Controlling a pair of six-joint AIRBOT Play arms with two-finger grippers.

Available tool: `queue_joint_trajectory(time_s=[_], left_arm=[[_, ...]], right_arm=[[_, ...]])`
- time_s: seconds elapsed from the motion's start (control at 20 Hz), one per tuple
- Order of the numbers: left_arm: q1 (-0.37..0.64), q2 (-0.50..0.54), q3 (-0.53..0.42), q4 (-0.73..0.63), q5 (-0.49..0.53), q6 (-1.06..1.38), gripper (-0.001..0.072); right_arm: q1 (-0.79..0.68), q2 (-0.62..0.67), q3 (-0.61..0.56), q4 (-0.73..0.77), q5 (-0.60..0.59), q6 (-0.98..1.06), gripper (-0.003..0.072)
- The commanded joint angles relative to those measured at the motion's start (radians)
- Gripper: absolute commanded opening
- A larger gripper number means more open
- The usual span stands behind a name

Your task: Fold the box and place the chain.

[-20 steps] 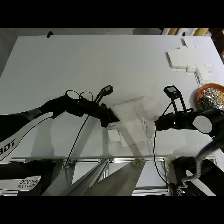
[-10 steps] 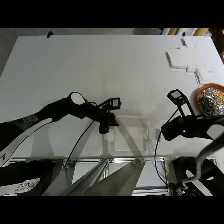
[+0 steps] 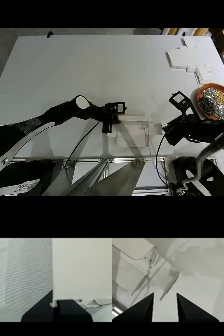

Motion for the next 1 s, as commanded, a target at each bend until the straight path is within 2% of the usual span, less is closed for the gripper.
queue_joint_trajectory(time_s=[0.0, 0.4, 0.95], left_arm=[[-0.002, 0.001, 0.000, 0.003, 0.029, 0.003, 0.0006], [-0.002, -0.042, 0.000, -0.004, 0.016, 0.003, 0.0004], [-0.002, -0.042, 0.000, -0.003, 0.042, 0.003, 0.0010]], right_arm=[[0.000, 0.003, 0.000, 0.020, -0.020, -0.032, 0.0319], [0.000, 0.003, 0.000, 0.020, -0.038, -0.032, 0.0319], [0.000, 0.003, 0.000, 0.020, -0.038, -0.032, 0.0319]])
